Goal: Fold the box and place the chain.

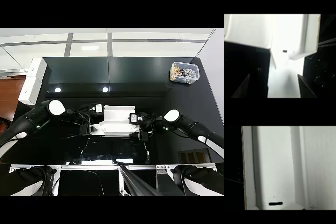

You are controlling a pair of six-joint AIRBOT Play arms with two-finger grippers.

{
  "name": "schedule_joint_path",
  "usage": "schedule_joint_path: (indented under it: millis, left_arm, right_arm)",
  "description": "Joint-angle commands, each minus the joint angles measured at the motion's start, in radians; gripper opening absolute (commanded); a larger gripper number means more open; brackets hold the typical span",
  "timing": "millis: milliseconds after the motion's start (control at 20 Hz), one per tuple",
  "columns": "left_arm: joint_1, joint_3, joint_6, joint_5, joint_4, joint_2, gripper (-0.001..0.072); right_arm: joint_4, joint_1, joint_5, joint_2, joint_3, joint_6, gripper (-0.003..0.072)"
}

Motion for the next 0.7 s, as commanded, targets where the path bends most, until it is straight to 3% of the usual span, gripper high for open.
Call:
schedule_joint_path:
  millis: [0, 250, 350, 400, 550, 650]
  left_arm:
    - [-0.013, 0.018, 0.097, -0.028, -0.095, -0.039, 0.0704]
    - [-0.01, 0.018, 0.106, -0.047, -0.095, -0.053, 0.0668]
    - [-0.01, 0.018, 0.106, -0.052, -0.094, -0.076, 0.0561]
    - [-0.011, 0.018, 0.106, -0.052, -0.095, -0.088, 0.0542]
    - [-0.012, 0.018, 0.105, -0.052, -0.097, -0.102, 0.0327]
    - [-0.011, 0.019, 0.105, -0.055, -0.135, -0.102, 0.0246]
  right_arm:
    - [0.0, 0.001, 0.0, -0.001, 0.0, 0.0, 0.0364]
    - [0.0, 0.001, 0.0, -0.001, 0.0, 0.0, 0.0364]
    - [0.0, 0.001, 0.0, -0.001, 0.0, 0.0, 0.0364]
    - [0.0, 0.001, 0.0, -0.001, 0.0, 0.0, 0.0364]
    - [0.0, 0.001, 0.0, -0.001, 0.0, 0.0, 0.0364]
    - [0.0, 0.001, 0.0, -0.001, 0.0, 0.0, 0.0364]
